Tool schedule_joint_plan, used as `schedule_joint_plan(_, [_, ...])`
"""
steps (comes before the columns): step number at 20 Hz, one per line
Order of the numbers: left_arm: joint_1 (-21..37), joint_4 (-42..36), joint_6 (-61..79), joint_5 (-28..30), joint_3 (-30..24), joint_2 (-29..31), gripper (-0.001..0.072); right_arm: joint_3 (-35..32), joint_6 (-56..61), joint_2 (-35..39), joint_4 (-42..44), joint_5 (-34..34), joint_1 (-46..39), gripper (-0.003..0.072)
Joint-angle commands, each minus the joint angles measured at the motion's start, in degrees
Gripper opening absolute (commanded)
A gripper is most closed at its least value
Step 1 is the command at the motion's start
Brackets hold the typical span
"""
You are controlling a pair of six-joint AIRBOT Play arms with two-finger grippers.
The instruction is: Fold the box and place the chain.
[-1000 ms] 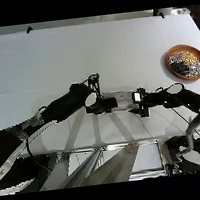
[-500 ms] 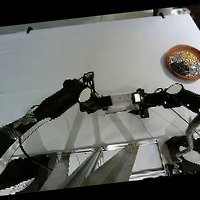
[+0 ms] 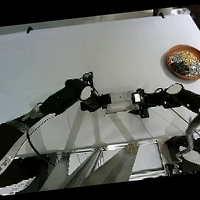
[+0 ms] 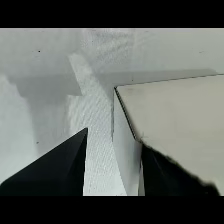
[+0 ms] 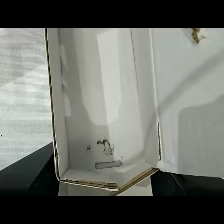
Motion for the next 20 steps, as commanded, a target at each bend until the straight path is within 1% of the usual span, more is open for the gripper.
schedule_joint_plan(1, [-0.37, -0.20, 0.39, -0.68, -0.04, -1.16, 0.0269, -0.02, 0.00, 0.04, 0.02, -0.02, -0.04, 0.0413])
schedule_joint_plan(3, [-0.46, -0.24, 2.01, -0.70, -0.04, -1.53, 0.0164, -0.02, 0.00, 0.04, 0.02, -0.02, -0.04, 0.0413])
schedule_joint_plan(4, [-0.61, -0.24, 2.62, -0.70, -0.04, -1.73, 0.0138, 0.00, 0.00, 0.04, 0.02, -0.02, -0.04, 0.0413])
schedule_joint_plan(11, [-2.47, -0.37, 2.71, -0.26, -0.04, -3.34, 0.0153, -0.02, 0.00, 0.04, 0.02, 0.00, -0.04, 0.0413])
schedule_joint_plan(13, [-2.64, -0.42, 2.69, -0.28, -0.04, -3.54, 0.0148, -0.02, 0.00, 0.04, 0.02, 0.00, -0.04, 0.0413])
schedule_joint_plan(14, [-2.75, -0.52, 2.69, -0.26, -0.04, -3.54, 0.0125, -0.02, 0.00, 0.04, 0.02, -0.02, -0.04, 0.0413])
schedule_joint_plan(17, [-2.89, -0.52, 2.69, -0.26, -0.04, -3.56, 0.0127, -0.02, 0.00, 0.04, 0.02, -0.02, -0.04, 0.0413])
schedule_joint_plan(18, [-2.95, -0.52, 2.69, -0.26, -0.04, -3.54, 0.0092, 0.00, 0.00, 0.04, 0.02, 0.00, -0.04, 0.0413])
schedule_joint_plan(19, [-3.13, -0.50, 2.75, -0.24, -0.04, -3.54, 0.0004, -0.02, 0.00, 0.04, 0.02, -0.02, -0.04, 0.0413])
schedule_joint_plan(20, [-3.32, -0.44, 2.71, 0.02, -0.04, -3.56, 0.0005, -0.02, 0.00, 0.04, 0.02, 0.00, -0.04, 0.0413])
